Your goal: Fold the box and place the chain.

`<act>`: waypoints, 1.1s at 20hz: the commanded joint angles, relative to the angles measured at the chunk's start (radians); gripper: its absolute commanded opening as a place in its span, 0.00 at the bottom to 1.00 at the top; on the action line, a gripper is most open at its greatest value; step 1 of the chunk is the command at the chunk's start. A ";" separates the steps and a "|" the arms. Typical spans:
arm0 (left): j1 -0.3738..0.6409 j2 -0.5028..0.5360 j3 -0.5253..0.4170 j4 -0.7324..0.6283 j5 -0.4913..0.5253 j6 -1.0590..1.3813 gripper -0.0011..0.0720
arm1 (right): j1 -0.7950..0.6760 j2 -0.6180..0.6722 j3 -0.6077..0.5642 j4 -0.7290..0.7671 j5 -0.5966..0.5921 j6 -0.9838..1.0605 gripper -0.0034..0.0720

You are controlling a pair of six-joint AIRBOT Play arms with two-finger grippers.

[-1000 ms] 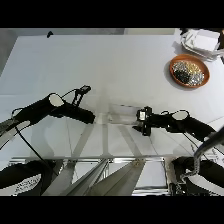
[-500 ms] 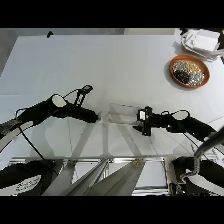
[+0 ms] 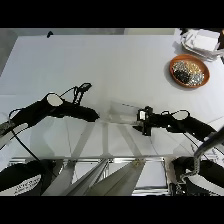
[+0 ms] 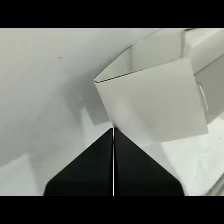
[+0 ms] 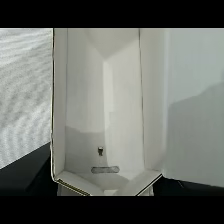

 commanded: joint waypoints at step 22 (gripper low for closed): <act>-0.071 0.111 0.013 -0.022 0.005 0.012 0.14 | 0.001 0.000 0.000 0.000 -0.001 -0.001 0.50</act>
